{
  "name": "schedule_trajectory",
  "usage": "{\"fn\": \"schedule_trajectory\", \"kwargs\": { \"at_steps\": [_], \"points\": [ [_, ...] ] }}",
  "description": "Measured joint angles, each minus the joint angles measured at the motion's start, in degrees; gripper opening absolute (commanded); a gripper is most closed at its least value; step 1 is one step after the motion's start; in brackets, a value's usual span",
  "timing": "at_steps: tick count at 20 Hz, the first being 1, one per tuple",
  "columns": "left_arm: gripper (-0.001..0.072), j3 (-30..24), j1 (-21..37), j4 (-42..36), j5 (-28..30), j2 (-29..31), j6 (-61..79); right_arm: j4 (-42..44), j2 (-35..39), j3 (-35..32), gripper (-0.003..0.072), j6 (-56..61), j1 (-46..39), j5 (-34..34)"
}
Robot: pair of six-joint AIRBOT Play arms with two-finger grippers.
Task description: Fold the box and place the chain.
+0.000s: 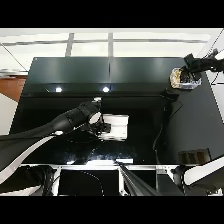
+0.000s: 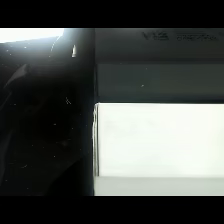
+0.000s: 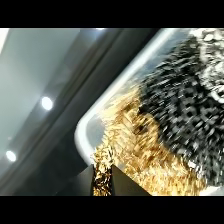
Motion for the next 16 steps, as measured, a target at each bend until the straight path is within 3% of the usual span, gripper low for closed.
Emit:
{"fn": "schedule_trajectory", "kwargs": {
  "at_steps": [16],
  "points": [
    [0.0034, 0.00, 0.00, -0.20, -0.09, 0.00, 0.00, 0.46, 33.07, 0.04, 0.0046, -20.04, -0.35, 12.92]
  ]
}}
